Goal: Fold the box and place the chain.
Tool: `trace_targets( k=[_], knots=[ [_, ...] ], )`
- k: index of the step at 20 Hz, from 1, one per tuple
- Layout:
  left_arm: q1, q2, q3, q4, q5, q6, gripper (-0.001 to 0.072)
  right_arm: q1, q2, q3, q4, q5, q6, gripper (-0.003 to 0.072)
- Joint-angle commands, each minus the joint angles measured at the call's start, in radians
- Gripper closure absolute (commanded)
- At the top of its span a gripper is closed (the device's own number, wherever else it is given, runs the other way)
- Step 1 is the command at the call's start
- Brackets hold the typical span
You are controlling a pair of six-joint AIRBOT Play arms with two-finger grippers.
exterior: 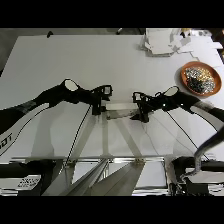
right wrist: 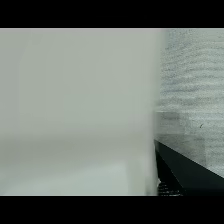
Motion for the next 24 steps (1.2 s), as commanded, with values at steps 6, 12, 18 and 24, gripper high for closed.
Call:
trace_targets(
  k=[6, 12, 18, 24],
  knots=[
    [0.0, 0.283, 0.001, 0.383, -0.047, -0.457, 0.0413, 0.0, 0.001, 0.0, 0.003, -0.001, 0.004, 0.0297],
    [-0.102, 0.353, -0.006, 0.372, -0.249, -0.594, 0.0703, 0.0, 0.001, 0.0, 0.003, 0.0, 0.004, 0.0297],
    [-0.187, 0.239, -0.019, 0.226, -0.035, -0.59, 0.0707, 0.0, 0.001, 0.0, 0.003, 0.0, 0.004, 0.0297],
    [-0.167, 0.19, -0.019, 0.156, 0.305, -0.76, 0.0708, 0.0, 0.001, 0.0, 0.003, 0.0, 0.004, 0.0297]
  ],
)
